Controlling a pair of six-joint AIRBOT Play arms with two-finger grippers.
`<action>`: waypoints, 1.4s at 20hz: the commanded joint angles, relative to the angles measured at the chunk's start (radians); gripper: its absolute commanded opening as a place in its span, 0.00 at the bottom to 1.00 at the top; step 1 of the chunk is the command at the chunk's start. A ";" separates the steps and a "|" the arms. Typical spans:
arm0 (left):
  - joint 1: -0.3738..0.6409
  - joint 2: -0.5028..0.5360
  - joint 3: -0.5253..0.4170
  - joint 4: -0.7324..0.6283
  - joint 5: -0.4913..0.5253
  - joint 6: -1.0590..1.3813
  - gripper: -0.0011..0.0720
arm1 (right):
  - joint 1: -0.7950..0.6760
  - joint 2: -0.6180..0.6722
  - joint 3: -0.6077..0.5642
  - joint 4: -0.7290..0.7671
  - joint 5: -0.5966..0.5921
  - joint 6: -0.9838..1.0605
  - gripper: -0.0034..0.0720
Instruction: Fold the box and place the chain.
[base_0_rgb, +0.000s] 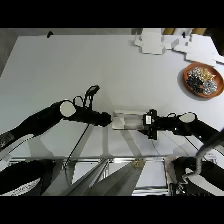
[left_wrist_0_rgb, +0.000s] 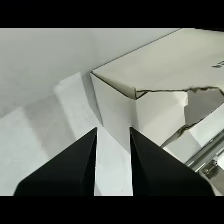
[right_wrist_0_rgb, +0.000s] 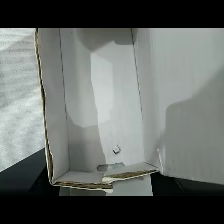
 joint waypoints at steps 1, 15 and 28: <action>-0.004 0.001 0.001 -0.012 0.006 0.012 0.40 | 0.000 0.000 0.000 0.000 0.000 0.000 0.59; -0.042 -0.002 0.038 0.038 0.001 -0.018 0.42 | 0.000 0.000 0.000 0.000 0.000 0.000 0.59; -0.193 -0.169 0.303 0.468 -0.234 -0.569 0.41 | 0.000 0.000 0.000 0.000 0.000 0.000 0.59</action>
